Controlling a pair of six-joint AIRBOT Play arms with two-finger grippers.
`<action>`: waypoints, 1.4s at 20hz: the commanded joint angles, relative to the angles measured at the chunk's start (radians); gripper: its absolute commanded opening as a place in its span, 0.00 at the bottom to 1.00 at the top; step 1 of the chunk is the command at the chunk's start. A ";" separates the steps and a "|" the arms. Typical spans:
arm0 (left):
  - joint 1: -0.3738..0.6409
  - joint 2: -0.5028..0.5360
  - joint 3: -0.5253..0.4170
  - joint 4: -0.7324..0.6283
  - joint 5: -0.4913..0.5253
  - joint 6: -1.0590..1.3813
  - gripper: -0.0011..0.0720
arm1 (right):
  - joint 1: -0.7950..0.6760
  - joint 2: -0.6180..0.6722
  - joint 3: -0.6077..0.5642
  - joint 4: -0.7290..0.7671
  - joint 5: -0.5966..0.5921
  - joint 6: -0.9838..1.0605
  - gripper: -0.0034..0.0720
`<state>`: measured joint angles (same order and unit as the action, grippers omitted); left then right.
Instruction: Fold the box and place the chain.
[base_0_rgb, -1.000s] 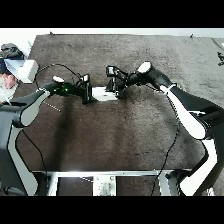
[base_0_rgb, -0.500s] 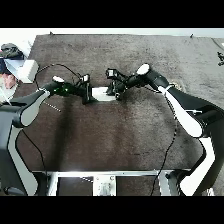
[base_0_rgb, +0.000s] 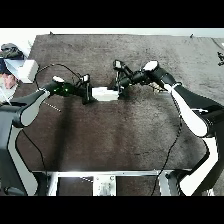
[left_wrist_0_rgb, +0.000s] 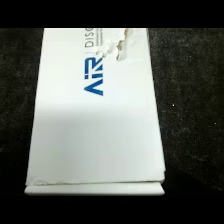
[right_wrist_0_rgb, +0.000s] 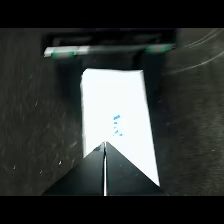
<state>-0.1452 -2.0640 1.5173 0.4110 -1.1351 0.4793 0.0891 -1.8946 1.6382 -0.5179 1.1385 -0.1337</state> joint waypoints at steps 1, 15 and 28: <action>0.000 0.001 0.000 0.000 0.001 0.000 0.65 | -0.012 -0.019 0.000 0.026 0.012 0.087 0.12; 0.000 0.001 0.000 0.000 0.001 0.000 0.65 | -0.044 -0.047 0.001 0.034 0.082 0.182 0.02; 0.000 0.001 0.000 0.000 0.001 0.000 0.65 | -0.060 0.865 -0.791 0.270 -0.609 0.126 0.02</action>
